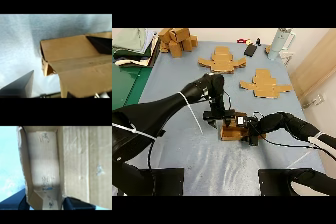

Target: Fold the box.

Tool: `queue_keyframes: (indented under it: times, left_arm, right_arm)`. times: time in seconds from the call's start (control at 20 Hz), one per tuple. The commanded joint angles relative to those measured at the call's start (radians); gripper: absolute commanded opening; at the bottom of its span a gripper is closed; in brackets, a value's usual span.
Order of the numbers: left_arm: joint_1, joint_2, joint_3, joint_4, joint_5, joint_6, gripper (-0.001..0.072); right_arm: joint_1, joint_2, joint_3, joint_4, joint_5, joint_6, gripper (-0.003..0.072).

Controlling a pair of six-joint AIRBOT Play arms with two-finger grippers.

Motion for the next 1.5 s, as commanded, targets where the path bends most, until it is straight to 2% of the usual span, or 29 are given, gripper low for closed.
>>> queue_keyframes:
  times: [0.0,0.2,0.3,0.35,0.4,0.5,0.65,0.8,0.9,1.0,1.2,1.3,1.35,1.4,1.45]
  left_arm:
    - [0.084,0.0,0.004,-0.148,-0.016,0.12,0.0474]
    - [0.181,0.0,0.004,-0.185,-0.045,0.257,0.0474]
    - [0.225,0.0,0.004,-0.184,-0.054,0.404,0.0471]
    - [0.243,0.0,0.004,-0.183,-0.054,0.478,0.0331]
    - [0.261,0.0,0.004,-0.179,-0.049,0.579,0.0014]
    - [0.288,0.0,0.004,-0.157,-0.018,0.76,0.0013]
    - [0.302,0.0,0.0,-0.053,0.033,0.99,0.0011]
    - [0.303,0.018,-0.06,-0.032,0.066,1.175,0.0009]
    - [0.302,0.082,-0.174,-0.068,0.144,1.278,0.0008]
    - [0.299,0.19,-0.329,-0.122,0.252,1.372,0.0008]
    - [0.242,0.472,-0.645,-0.164,0.557,1.601,0.0011]
    - [0.251,0.557,-0.761,-0.317,0.648,1.887,0.0016]
    - [0.257,0.564,-0.805,-0.406,0.668,2.071,0.0309]
    - [0.256,0.554,-0.838,-0.508,0.699,2.214,0.0693]
    - [0.252,0.533,-0.866,-0.613,0.723,2.324,0.0684]
  right_arm:
    - [0.0,0.0,0.0,-0.001,0.0,0.0,0.0471]
    - [0.0,0.0,0.0,-0.001,0.0,0.0,0.0471]
    - [0.0,0.0,0.0,-0.001,0.0,0.0,0.0471]
    - [0.0,0.0,0.0,-0.001,0.0,0.0,0.0471]
    - [0.0,0.0,0.0,-0.001,0.0,0.0,0.0471]
    - [0.0,0.0,0.0,-0.001,0.0,0.0,0.0471]
    - [0.0,0.0,0.0,-0.001,0.0,0.0,0.0471]
    - [0.0,0.0,0.0,-0.001,0.0,0.0,0.0471]
    - [0.0,0.0,0.0,-0.001,0.0,0.0,0.0471]
    - [0.0,0.0,0.0,-0.001,0.0,0.0,0.0471]
    - [0.0,0.0,0.001,-0.001,0.0,0.0,0.0471]
    - [0.0,0.0,0.0,-0.001,0.0,0.0,0.0471]
    - [0.0,0.0,0.0,-0.001,0.0,0.0,0.0471]
    - [0.0,0.0,0.0,-0.001,0.0,0.0,0.0471]
    - [0.0,0.0,0.0,-0.001,0.0,-0.001,0.0471]
